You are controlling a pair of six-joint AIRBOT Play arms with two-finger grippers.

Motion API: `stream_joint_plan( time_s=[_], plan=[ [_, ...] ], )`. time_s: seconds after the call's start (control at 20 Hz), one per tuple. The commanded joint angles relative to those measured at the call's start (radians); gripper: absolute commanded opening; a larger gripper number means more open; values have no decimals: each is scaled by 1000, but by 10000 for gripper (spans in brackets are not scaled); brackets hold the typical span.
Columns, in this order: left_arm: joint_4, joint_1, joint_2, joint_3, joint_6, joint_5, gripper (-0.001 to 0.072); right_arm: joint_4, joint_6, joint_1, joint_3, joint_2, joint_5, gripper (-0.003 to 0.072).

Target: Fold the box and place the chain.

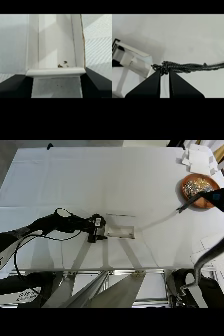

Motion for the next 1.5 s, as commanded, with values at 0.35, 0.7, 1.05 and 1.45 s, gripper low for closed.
stream_joint_plan(
  time_s=[0.35, 0.7, 1.05, 1.45],
  plan=[
    [0, 0, 0, 1, 0, 0, 252, 18, -7, 386, -10, 4, -28, 14],
    [0, 0, 0, 1, 0, 0, 252, 14, -6, 536, -36, -8, -118, 14],
    [0, 0, 0, 1, 0, 0, 252, 16, -3, 612, -224, -8, -309, 14],
    [0, 0, 0, 1, 0, 0, 252, 12, -2, 830, -422, -105, -637, 14]
  ],
)
